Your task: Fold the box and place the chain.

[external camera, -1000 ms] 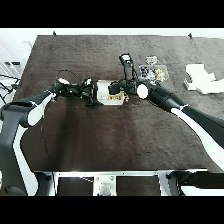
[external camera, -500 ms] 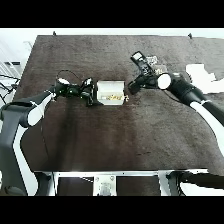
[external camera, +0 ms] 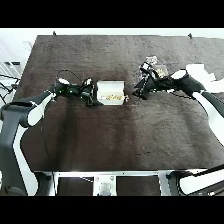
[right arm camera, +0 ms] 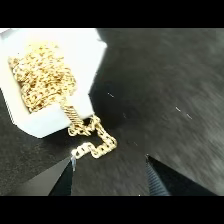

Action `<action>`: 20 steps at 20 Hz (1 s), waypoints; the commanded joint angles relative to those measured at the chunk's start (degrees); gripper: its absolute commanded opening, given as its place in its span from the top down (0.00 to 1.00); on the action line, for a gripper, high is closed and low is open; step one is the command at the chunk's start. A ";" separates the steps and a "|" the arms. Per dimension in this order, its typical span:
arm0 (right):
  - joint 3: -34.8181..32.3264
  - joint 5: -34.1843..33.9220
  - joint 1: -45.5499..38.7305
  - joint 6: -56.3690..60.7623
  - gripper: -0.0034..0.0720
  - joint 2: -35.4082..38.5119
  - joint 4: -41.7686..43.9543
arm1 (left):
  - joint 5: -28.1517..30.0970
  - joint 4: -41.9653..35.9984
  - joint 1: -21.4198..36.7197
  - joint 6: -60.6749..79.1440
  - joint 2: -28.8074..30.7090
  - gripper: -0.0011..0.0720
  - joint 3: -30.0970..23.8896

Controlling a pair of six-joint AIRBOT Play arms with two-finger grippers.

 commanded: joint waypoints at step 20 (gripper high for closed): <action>10.51 3.30 4.52 -10.58 0.58 -15.06 -2.10 | 0.02 0.00 0.04 0.00 0.02 0.58 0.04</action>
